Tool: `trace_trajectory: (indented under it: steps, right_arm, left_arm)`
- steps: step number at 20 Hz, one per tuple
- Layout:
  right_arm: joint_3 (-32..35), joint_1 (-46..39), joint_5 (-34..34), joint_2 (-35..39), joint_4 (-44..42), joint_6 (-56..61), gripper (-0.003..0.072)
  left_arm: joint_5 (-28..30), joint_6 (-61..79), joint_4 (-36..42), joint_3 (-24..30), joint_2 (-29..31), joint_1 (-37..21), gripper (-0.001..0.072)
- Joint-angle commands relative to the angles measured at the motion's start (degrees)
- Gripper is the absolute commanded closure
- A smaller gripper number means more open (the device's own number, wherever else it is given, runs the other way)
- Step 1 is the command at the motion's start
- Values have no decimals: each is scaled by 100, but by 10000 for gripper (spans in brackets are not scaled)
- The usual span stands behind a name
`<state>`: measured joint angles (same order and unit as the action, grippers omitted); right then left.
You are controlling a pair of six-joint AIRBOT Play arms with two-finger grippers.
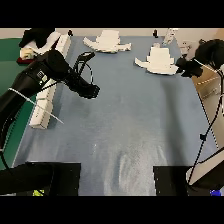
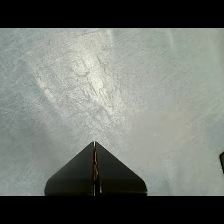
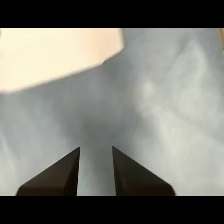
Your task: Fold the box.
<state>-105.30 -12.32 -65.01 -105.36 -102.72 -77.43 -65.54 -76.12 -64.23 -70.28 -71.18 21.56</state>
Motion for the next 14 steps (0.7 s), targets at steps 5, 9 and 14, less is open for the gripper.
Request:
trace_trajectory:
  steps: [5, 9, 14]
  right_arm:
    - [-1331, -903, 549, -1744, -2306, -774, 365]
    - [-1331, -874, 992, -2031, -2677, -1161, 396]
    - [-1333, -857, 1200, -2166, -3038, -1290, 400]
  left_arm:
    - [0, 2, -4, -7, 0, 2, 698]
    - [0, 2, -2, -7, 0, 2, 698]
    - [2, 2, -2, -7, 0, 2, 698]
